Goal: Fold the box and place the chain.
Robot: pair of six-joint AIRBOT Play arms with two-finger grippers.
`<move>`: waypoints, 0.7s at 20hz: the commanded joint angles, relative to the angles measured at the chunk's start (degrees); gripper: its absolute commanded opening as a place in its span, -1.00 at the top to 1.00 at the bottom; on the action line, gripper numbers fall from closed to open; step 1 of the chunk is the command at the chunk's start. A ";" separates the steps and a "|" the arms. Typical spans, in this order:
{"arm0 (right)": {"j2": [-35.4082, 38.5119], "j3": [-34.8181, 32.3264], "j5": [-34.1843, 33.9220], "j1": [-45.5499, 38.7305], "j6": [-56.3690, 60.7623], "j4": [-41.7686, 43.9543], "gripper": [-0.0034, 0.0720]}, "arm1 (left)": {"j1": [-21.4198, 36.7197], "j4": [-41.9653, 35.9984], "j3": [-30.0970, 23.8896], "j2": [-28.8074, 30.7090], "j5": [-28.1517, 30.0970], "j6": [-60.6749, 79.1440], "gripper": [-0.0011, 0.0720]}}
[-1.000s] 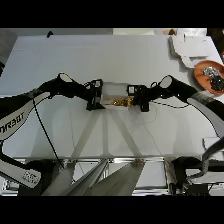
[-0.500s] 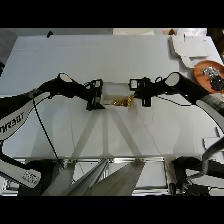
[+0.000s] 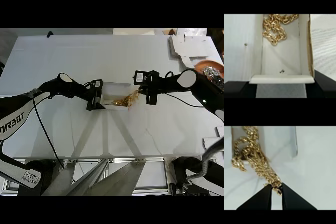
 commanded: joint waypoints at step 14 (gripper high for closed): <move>-0.28 0.09 -22.86 13.46 1.88 9.35 0.88 | 0.00 0.02 0.02 0.00 0.00 0.02 0.05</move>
